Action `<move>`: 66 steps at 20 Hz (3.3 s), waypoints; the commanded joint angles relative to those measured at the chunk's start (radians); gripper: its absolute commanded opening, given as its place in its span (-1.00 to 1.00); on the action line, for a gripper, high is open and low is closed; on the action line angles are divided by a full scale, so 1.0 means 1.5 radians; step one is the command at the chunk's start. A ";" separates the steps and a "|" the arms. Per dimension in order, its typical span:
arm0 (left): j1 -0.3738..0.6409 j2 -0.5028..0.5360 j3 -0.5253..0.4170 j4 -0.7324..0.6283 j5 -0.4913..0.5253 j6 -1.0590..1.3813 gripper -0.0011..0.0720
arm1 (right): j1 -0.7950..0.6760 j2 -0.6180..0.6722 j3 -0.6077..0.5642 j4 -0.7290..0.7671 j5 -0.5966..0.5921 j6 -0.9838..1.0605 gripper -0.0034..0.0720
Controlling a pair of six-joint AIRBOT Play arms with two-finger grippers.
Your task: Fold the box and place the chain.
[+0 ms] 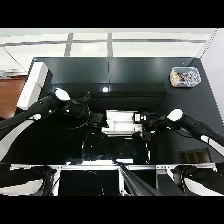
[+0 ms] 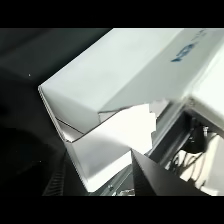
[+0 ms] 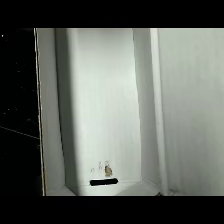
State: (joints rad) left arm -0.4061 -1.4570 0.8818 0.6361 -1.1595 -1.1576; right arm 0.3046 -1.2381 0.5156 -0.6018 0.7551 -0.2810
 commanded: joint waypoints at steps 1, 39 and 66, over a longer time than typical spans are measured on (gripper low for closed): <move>-0.043 0.000 0.036 0.067 0.028 -0.108 0.28 | 0.001 0.000 0.000 0.000 0.000 0.000 -0.45; -0.331 -0.081 0.200 0.615 0.028 -0.845 -0.90 | 0.001 0.000 0.000 0.000 0.000 0.000 -0.45; -0.327 -0.081 0.200 0.623 0.017 -0.851 -0.90 | -0.002 0.031 0.013 -0.049 0.030 0.114 0.96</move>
State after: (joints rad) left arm -0.8974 -1.5784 1.1816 1.5719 -1.1286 -2.4344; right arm 0.3046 -1.2221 0.5224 -0.6266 0.7647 -0.2180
